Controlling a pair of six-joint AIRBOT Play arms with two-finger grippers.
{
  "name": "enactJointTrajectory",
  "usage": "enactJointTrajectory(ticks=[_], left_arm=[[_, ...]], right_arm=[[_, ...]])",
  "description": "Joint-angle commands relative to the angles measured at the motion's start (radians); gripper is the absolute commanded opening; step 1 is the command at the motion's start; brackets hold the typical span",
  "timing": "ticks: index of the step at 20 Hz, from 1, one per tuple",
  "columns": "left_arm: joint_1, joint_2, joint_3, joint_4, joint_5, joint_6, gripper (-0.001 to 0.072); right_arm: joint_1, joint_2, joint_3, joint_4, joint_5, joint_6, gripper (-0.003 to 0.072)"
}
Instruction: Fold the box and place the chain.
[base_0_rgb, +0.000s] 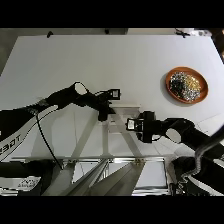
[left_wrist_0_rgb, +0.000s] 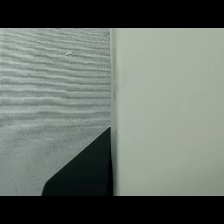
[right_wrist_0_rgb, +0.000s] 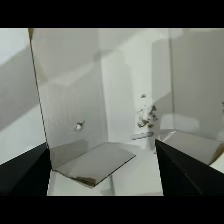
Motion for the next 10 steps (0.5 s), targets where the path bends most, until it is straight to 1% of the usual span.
enactJointTrajectory(ticks=[1, 6, 8, 10], left_arm=[[0.000, -0.001, 0.001, 0.000, 0.000, 0.000, 0.0012], [0.000, -0.001, 0.001, 0.000, 0.000, 0.000, 0.0012], [0.000, -0.001, 0.001, 0.000, 0.000, 0.000, 0.0012], [0.000, -0.001, 0.001, 0.000, 0.000, 0.000, 0.0012]], right_arm=[[-0.001, 0.002, 0.000, -0.007, -0.047, 0.023, 0.0692], [-0.006, 0.026, 0.000, -0.004, -0.045, 0.021, 0.0692], [-0.050, 0.026, 0.005, 0.044, -0.045, 0.020, 0.0692], [-0.085, 0.026, 0.011, 0.056, -0.048, 0.003, 0.0692]])
